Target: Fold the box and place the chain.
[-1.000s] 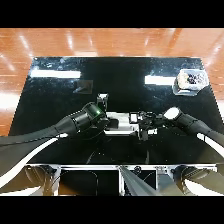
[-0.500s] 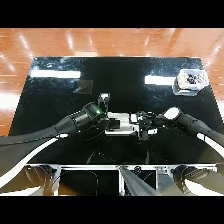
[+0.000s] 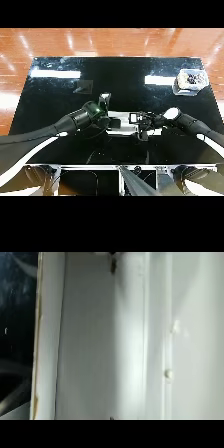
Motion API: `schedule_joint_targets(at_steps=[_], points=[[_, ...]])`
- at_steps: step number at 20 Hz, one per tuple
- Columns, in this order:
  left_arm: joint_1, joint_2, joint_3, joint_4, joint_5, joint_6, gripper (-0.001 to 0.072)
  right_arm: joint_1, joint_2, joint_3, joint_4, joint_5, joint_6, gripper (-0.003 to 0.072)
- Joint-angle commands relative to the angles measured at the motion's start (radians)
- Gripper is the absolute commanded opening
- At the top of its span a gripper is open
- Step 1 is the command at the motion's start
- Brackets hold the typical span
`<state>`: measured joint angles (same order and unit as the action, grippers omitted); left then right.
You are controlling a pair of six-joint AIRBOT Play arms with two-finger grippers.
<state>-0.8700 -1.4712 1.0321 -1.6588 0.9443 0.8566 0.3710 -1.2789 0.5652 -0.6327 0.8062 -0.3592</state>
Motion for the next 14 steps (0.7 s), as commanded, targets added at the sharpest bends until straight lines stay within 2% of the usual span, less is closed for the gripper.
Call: schedule_joint_targets(at_steps=[1,4,10,13,14], points=[[0.038,0.002,0.026,0.069,0.135,0.008,0.0024,-0.003,0.024,0.000,-0.004,0.002,0.032,0.0720],[0.082,0.010,0.027,0.111,0.200,0.016,0.0025,-0.003,0.064,0.000,-0.024,0.006,0.059,0.0720],[0.092,0.056,0.013,0.182,0.245,0.029,0.0024,-0.003,0.100,0.000,-0.079,0.048,0.114,0.0720],[0.113,0.099,-0.076,0.181,0.236,0.010,0.0024,-0.003,0.100,0.000,-0.079,0.055,0.121,0.0720],[0.127,0.124,-0.121,0.164,0.203,0.006,0.0024,-0.002,0.100,0.000,-0.077,0.055,0.122,0.0720]])
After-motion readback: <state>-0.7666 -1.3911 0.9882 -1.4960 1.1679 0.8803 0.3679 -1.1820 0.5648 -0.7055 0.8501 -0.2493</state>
